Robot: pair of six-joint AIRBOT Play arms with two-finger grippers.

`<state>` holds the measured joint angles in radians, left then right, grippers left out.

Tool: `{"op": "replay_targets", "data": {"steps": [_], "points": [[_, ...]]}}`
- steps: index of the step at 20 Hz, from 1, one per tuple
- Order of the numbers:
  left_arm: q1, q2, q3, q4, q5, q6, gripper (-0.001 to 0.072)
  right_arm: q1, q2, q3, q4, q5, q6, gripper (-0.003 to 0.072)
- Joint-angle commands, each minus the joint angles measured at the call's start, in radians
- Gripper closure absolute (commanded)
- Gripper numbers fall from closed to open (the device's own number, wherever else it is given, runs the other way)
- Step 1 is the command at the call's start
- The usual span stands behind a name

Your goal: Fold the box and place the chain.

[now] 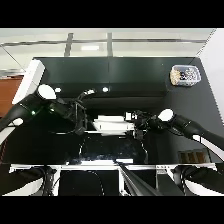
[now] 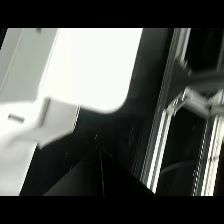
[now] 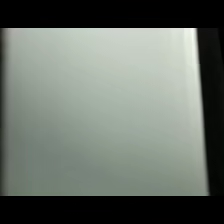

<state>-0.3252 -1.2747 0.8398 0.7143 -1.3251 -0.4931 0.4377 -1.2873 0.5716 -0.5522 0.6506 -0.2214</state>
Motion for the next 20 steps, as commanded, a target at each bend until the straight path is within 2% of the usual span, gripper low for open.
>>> {"op": "replay_targets", "data": {"steps": [1, 4, 6, 8, 14, 20], "points": [[-0.039, -0.002, -0.069, -0.325, 0.223, 0.089, 0.0686, 0.001, 0.0, -0.001, 0.0, 0.001, 0.0, 0.0452], [-0.035, -0.035, -0.079, -0.571, 0.388, 0.245, 0.0685, 0.001, 0.0, -0.001, 0.0, 0.001, 0.0, 0.0452], [-0.035, -0.061, -0.079, -0.572, 0.504, 0.246, 0.0686, 0.001, 0.0, -0.001, 0.0, 0.001, 0.0, 0.0452], [-0.037, -0.09, -0.078, -0.515, 0.562, 0.241, 0.0686, 0.001, 0.0, -0.001, 0.0, 0.001, 0.0, 0.0452], [-0.047, -0.138, -0.079, -0.318, 0.548, 0.079, 0.0686, 0.001, 0.0, -0.001, 0.001, 0.0, 0.0, 0.0451], [-0.047, -0.151, -0.079, -0.285, 0.497, 0.069, 0.0685, 0.001, 0.0, -0.001, 0.001, 0.0, 0.0, 0.0451]]}}
